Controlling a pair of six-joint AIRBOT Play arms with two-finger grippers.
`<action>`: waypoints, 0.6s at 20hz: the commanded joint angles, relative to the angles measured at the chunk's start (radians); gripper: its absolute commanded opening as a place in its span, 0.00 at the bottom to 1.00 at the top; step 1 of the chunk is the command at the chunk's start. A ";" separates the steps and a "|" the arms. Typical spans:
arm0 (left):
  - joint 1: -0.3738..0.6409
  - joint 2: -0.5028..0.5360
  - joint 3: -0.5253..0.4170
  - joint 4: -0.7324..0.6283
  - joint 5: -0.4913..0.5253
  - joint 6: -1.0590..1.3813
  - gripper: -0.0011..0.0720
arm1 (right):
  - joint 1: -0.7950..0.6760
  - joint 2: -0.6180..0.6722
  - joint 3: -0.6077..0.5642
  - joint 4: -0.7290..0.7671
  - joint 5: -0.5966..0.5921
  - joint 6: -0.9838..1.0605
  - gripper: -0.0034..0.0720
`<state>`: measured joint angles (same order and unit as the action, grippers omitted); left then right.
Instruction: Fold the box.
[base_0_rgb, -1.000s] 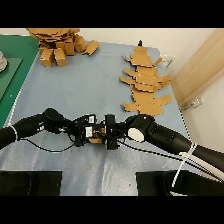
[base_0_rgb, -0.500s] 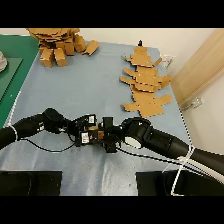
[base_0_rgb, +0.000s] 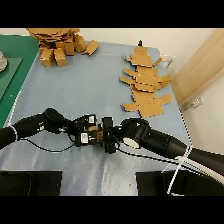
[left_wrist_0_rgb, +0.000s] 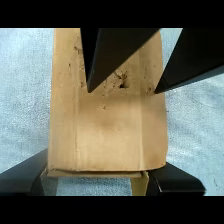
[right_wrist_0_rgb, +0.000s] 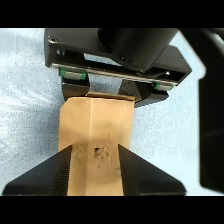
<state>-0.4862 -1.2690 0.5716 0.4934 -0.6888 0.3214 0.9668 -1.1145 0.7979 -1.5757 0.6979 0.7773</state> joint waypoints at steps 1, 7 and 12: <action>0.000 0.000 0.000 0.000 0.000 0.000 0.56 | 0.001 -0.010 0.001 0.000 0.000 0.002 0.59; 0.000 0.000 0.000 0.000 0.000 0.000 0.56 | 0.001 -0.017 0.001 -0.031 0.000 0.022 0.58; 0.000 0.000 0.000 0.000 0.000 0.000 0.56 | 0.001 -0.021 0.001 -0.120 0.000 0.073 0.49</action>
<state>-0.4862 -1.2690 0.5716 0.4934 -0.6884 0.3214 0.9688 -1.1336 0.7979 -1.6432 0.6975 0.8207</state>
